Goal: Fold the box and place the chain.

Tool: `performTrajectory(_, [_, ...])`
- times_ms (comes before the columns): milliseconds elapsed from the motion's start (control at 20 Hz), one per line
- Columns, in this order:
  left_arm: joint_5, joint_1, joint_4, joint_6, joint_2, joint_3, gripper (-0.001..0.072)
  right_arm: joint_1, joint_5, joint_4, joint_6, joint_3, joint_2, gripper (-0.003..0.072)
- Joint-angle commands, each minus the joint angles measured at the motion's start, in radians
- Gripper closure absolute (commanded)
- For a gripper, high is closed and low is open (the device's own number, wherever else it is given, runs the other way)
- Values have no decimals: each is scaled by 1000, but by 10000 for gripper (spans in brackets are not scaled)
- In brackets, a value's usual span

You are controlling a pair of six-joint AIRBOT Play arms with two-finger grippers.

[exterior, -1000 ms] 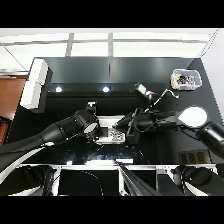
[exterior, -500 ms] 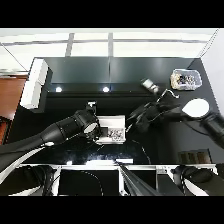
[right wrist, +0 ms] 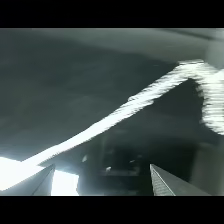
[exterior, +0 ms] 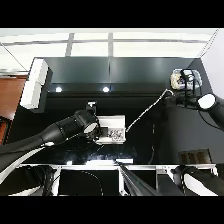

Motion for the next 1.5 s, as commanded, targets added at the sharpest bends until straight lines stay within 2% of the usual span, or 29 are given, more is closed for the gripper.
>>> performTrajectory(0, [0, 0, 0, 0, 0, 0, 681, -22, -114, -224, 190, 71, -115, -34])
performTrajectory(200, [0, 0, 0, 0, 0, 0, 681, -24, -105, -262, 190, 166, -230, -32])
performTrajectory(250, [0, 0, 1, 0, 0, 0, 680, -29, -100, -267, 190, 179, -247, -2])
performTrajectory(550, [-1, 0, 1, 0, 0, 0, 680, -109, -68, -267, 237, 196, -296, 22])
performTrajectory(600, [0, 0, 1, 0, 0, 0, 681, -109, -73, -267, 233, 196, -298, 165])
performTrajectory(650, [0, 0, 1, 0, 0, 0, 681, -109, -81, -267, 230, 196, -300, 190])
performTrajectory(900, [0, 0, 1, 0, 0, 0, 681, -109, -136, -267, 229, 198, -317, 190])
performTrajectory(1450, [-1, 0, 1, 0, 0, 0, 680, -77, -127, -264, 203, 200, -365, 200])
